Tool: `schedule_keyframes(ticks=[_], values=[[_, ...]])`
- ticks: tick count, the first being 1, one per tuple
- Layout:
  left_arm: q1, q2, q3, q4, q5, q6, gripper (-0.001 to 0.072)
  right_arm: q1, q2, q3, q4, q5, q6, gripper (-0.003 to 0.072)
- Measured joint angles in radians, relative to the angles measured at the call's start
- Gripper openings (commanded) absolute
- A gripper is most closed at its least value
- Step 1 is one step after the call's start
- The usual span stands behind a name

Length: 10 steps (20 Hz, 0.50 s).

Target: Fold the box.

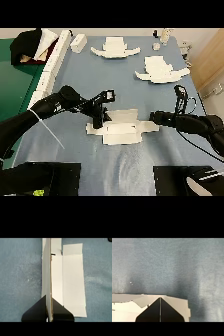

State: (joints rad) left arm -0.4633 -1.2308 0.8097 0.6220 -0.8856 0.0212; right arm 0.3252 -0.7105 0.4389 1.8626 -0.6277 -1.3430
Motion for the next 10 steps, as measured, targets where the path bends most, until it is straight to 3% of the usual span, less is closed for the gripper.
schedule_keyframes(ticks=[10], values=[[-0.005, -0.019, 0.028, 0.010, -0.027, -0.082, 0.0014, 0.000, 0.000, 0.000, 0.000, 0.001, 0.000, 0.0000]])
